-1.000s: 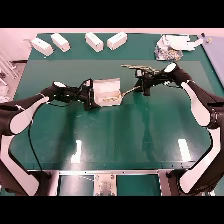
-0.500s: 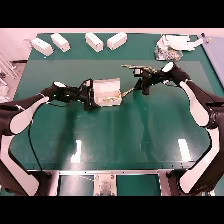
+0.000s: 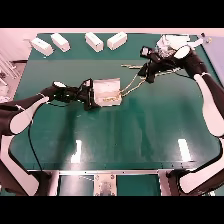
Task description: Fold the box and place the chain.
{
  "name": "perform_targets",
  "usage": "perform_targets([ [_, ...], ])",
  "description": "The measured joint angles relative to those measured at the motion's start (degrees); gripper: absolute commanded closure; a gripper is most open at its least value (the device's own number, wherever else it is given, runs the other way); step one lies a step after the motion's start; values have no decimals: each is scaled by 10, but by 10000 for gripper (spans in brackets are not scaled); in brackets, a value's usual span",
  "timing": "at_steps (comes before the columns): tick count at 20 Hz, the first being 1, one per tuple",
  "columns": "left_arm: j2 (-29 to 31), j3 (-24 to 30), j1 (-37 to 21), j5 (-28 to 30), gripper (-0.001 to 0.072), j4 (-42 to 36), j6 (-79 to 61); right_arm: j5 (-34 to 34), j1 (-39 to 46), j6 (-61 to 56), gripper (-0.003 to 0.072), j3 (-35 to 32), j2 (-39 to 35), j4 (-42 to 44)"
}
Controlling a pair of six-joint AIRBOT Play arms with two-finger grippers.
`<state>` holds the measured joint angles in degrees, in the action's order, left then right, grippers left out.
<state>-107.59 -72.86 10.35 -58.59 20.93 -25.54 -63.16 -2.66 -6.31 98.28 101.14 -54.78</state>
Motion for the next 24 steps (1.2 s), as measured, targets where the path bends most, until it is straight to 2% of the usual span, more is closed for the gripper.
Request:
perform_targets([
  [7,0,0,0,0,80,0,0,-34,-1,-24,682,-7,-41,6],
  [10,0,0,0,0,80,0,0,-42,-10,-33,682,-9,-59,34],
  [14,0,0,0,0,81,0,0,-54,-47,-71,682,-9,-115,56],
  [20,0,0,0,0,80,0,0,-26,-113,-129,683,-9,-213,59],
  [24,0,0,0,0,81,0,0,-11,-148,-163,682,-9,-249,59],
])
